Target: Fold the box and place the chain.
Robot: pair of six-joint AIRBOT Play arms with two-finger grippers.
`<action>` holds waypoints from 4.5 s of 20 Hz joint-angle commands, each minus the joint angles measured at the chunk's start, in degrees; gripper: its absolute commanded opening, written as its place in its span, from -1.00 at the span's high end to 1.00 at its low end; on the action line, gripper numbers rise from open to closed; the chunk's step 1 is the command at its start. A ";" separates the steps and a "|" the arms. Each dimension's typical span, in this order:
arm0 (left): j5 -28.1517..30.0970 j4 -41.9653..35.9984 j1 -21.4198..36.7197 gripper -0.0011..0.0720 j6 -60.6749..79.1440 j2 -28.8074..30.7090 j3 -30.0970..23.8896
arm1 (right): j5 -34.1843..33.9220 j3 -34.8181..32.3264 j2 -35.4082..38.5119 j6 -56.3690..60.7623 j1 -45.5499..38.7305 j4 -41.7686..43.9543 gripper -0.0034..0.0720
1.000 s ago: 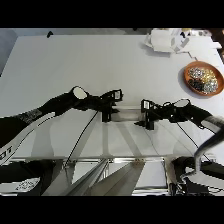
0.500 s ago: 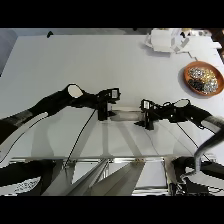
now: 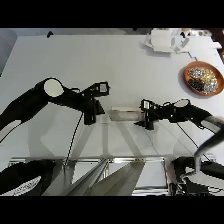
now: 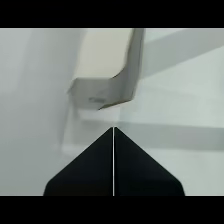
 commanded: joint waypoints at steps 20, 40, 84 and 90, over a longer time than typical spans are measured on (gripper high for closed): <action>34.42 -33.44 -7.96 0.95 -4.76 -17.90 -0.09 | 0.02 -0.02 0.02 -0.02 -0.04 0.00 -0.15; 0.24 11.65 -2.34 0.94 5.64 -6.01 -0.09 | 0.00 -0.02 0.02 -0.02 -0.04 0.00 -0.15; 21.05 -0.83 -10.51 -0.30 19.69 -16.33 -0.09 | 0.00 -0.02 0.02 -0.02 -0.04 0.00 -0.15; 19.39 -0.39 -10.16 0.72 16.04 -14.21 -0.09 | 0.02 -0.02 0.02 -0.02 -0.04 0.00 -0.15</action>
